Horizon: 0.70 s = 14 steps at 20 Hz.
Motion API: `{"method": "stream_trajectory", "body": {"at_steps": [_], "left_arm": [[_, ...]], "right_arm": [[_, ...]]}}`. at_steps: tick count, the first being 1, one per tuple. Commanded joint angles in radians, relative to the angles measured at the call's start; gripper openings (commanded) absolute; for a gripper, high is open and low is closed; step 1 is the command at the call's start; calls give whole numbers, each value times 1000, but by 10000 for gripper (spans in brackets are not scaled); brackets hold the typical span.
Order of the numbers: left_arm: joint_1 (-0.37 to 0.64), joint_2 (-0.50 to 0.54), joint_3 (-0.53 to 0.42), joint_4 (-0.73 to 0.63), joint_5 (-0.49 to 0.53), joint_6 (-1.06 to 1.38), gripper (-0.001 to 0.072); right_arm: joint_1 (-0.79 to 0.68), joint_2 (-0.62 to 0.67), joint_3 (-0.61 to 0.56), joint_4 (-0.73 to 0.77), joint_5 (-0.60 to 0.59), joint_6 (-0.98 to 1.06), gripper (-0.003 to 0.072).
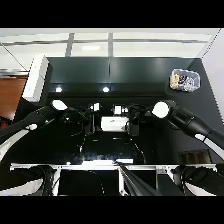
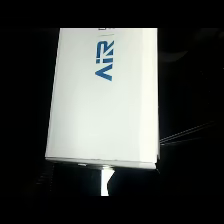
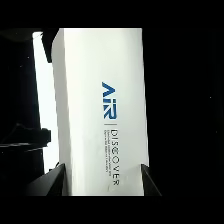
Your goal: Fold the box and place the chain.
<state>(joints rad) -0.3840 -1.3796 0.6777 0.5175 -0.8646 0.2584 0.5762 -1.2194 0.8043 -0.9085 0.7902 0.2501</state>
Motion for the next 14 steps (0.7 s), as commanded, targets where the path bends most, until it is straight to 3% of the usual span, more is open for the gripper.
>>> {"method": "stream_trajectory", "body": {"at_steps": [1,9,11,14], "left_arm": [[-1,0,1,1,0,3,478],[-1,0,1,1,0,3,478],[-1,0,1,1,0,3,478],[-1,0,1,1,0,3,478]], "right_arm": [[0,13,1,-2,-9,2,473],[0,42,1,11,-5,8,460],[0,43,1,21,4,8,215],[0,44,1,22,26,8,200]]}}
